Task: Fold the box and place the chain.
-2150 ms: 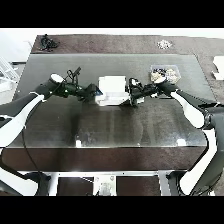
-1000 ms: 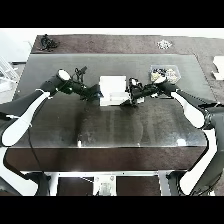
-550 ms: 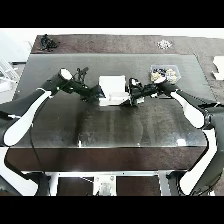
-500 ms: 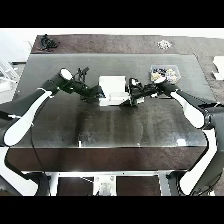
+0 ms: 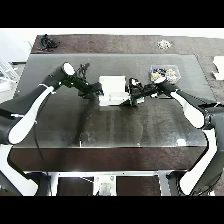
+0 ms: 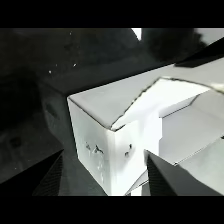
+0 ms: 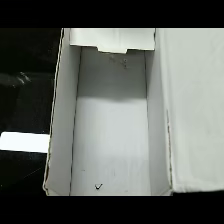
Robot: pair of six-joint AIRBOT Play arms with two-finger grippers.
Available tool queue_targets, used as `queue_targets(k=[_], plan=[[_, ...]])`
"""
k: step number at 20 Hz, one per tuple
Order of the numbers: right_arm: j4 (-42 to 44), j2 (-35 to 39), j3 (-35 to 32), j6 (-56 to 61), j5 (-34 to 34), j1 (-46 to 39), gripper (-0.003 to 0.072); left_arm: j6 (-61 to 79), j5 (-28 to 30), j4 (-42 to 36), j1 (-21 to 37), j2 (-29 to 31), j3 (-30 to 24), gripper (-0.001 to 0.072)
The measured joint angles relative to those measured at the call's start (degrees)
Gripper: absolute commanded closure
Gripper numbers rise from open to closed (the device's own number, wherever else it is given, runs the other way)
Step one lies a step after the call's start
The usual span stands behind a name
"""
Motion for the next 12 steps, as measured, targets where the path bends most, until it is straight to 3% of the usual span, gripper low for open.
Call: queue_targets(k=[12], plan=[[0.0, 0.0, 0.0, 0.0, 0.0, 0.0, 0.0113, -14.1, -14.6, 14.8, -6.3, -10.0, 19.8, 0.0130]])
